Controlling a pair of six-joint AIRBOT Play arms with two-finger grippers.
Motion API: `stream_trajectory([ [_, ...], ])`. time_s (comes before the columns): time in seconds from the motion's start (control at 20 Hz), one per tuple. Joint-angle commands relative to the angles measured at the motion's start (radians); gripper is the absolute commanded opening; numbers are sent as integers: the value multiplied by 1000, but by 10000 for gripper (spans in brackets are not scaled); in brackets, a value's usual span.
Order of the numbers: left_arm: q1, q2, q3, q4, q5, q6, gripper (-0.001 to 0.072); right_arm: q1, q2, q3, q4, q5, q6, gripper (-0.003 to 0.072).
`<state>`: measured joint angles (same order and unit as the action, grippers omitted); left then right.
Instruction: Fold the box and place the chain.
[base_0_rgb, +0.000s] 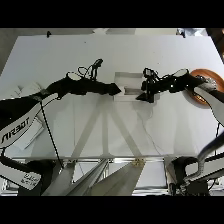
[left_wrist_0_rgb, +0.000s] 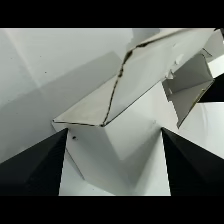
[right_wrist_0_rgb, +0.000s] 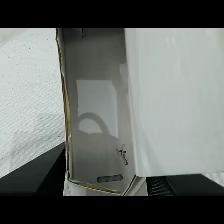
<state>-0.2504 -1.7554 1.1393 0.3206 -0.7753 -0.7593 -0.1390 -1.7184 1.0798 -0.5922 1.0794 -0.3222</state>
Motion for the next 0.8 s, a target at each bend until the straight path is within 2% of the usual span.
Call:
stream_trajectory([
  [0.0,-13,0,0,133,59,-119,637,1,0,1,2,2,0,408],
  [0.15,-13,1,0,205,88,-216,631,1,0,1,2,2,0,408],
  [0.35,-13,2,0,211,113,-302,626,1,0,1,2,2,0,408],
  [0.45,-13,6,0,216,134,-323,592,1,0,1,2,2,0,408],
  [0.75,-18,39,0,222,135,-323,589,1,0,1,2,2,0,408],
])
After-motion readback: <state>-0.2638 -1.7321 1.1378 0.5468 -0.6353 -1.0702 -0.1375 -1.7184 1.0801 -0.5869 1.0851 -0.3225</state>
